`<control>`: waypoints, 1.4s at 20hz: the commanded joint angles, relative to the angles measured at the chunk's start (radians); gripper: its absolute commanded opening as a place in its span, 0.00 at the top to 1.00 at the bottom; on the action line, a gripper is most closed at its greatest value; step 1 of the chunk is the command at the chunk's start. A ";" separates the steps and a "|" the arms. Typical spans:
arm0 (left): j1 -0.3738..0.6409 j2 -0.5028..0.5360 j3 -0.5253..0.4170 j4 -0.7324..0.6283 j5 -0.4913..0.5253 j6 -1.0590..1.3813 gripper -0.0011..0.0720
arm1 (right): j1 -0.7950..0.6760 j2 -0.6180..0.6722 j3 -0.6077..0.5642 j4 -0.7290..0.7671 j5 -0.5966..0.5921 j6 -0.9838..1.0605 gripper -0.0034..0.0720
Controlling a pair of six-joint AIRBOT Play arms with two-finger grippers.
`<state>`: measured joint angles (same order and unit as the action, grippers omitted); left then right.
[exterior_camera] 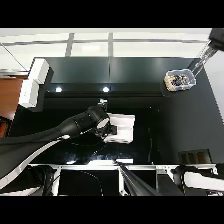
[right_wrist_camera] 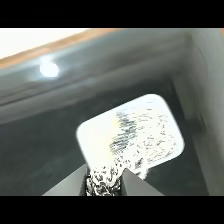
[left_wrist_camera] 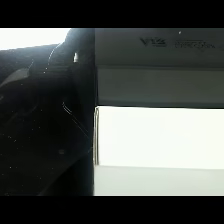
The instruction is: Fold the box and place the chain.
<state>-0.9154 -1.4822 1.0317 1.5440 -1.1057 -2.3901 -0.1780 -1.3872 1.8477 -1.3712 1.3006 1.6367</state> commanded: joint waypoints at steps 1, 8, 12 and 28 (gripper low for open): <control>0.001 -0.001 0.000 0.000 -0.002 0.000 0.95 | 0.005 0.224 -0.083 0.180 0.039 -0.140 0.94; 0.001 -0.001 0.000 0.000 -0.009 0.000 0.95 | 0.058 0.506 -0.202 0.407 0.057 -0.212 0.94; 0.001 -0.001 0.000 0.000 -0.007 0.000 0.95 | 0.181 0.529 -0.206 0.417 0.235 -0.214 0.94; 0.001 -0.001 0.000 0.000 -0.007 0.000 0.95 | 0.530 0.528 -0.809 0.717 0.089 -0.386 0.94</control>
